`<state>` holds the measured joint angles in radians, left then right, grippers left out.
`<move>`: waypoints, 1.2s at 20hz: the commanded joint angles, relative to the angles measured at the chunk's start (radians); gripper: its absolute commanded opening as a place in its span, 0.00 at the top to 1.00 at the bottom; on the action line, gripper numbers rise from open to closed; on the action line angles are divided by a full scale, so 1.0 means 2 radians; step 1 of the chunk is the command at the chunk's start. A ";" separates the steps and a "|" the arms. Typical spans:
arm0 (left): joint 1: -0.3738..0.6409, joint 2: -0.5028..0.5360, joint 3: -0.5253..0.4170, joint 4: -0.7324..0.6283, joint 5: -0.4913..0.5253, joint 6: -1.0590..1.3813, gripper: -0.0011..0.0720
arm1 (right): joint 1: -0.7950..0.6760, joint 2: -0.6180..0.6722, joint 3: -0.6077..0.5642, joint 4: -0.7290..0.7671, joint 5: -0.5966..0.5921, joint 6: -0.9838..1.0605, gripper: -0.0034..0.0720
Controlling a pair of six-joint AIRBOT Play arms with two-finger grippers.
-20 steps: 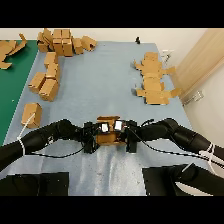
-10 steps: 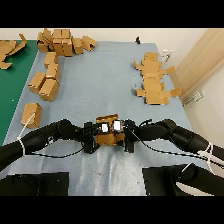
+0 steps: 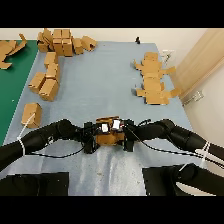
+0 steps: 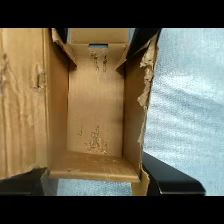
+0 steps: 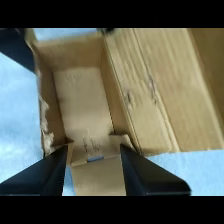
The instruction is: Fold the box.
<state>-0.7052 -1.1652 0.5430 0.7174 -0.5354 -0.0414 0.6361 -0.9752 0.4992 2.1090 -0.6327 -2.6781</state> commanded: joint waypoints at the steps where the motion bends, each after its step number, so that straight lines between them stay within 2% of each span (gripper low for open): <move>1: 0.000 0.000 0.000 0.000 0.001 0.000 0.33 | 0.001 -0.003 0.000 0.002 0.011 -0.002 0.23; 11: 0.000 0.000 0.000 0.000 0.001 0.000 0.33 | 0.000 0.001 0.000 -0.003 0.000 0.019 0.23; 12: 0.000 0.000 0.000 0.000 0.001 0.000 0.33 | -0.001 0.005 0.000 -0.018 -0.009 0.059 0.38; 13: 0.000 0.000 0.000 0.000 0.001 0.000 0.33 | -0.001 0.012 0.001 -0.049 -0.025 0.125 0.70; 14: 0.000 0.000 0.000 0.000 0.001 0.000 0.33 | -0.001 0.021 0.002 -0.089 -0.042 0.212 0.95; 16: 0.000 0.000 0.000 0.000 0.001 0.000 0.33 | -0.001 0.048 0.004 -0.171 -0.096 0.378 0.95; 20: 0.000 0.000 0.000 0.000 0.001 0.000 0.33 | -0.042 0.139 0.012 -0.276 -0.211 0.595 0.95; 22: 0.000 0.000 0.000 0.000 0.001 0.000 0.33 | -0.090 0.179 0.013 -0.316 -0.243 0.663 0.96; 24: 0.000 0.000 0.000 0.000 0.001 0.000 0.33 | -0.150 0.192 0.013 -0.322 -0.251 0.684 0.96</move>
